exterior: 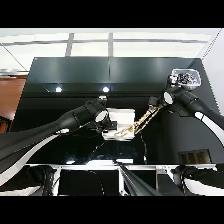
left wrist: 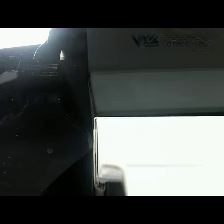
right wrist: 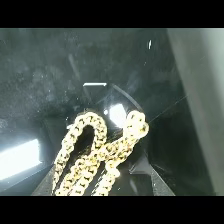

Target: Fold the box and place the chain.

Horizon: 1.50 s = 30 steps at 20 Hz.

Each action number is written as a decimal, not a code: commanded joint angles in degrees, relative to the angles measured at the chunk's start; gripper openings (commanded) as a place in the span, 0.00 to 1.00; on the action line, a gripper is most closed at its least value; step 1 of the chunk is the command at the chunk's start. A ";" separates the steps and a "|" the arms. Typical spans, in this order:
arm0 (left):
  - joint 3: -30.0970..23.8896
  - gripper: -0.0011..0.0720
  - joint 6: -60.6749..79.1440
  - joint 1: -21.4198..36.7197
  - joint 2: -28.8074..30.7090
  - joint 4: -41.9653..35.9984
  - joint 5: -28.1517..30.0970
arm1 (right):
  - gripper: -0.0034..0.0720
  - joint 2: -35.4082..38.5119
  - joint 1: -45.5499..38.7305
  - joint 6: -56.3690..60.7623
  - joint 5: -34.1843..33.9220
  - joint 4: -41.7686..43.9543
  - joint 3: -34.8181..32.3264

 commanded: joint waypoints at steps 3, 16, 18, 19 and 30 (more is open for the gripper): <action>0.07 0.06 0.02 0.02 0.00 0.00 0.00 | 0.99 -1.40 0.04 1.29 0.59 3.13 0.07; 0.07 0.06 0.02 0.02 0.00 0.00 0.04 | 0.61 -1.38 0.00 1.20 1.75 3.17 0.07; 0.07 0.06 0.00 0.02 0.00 0.00 0.02 | 0.87 -1.20 -0.09 1.18 1.73 3.10 0.09; 0.07 0.06 0.00 0.02 0.00 0.00 0.04 | 0.87 -0.96 -0.07 1.16 1.16 3.13 0.11; 0.07 0.06 0.00 0.02 0.00 0.02 0.09 | 0.87 -0.04 -0.13 0.15 -0.83 3.54 0.50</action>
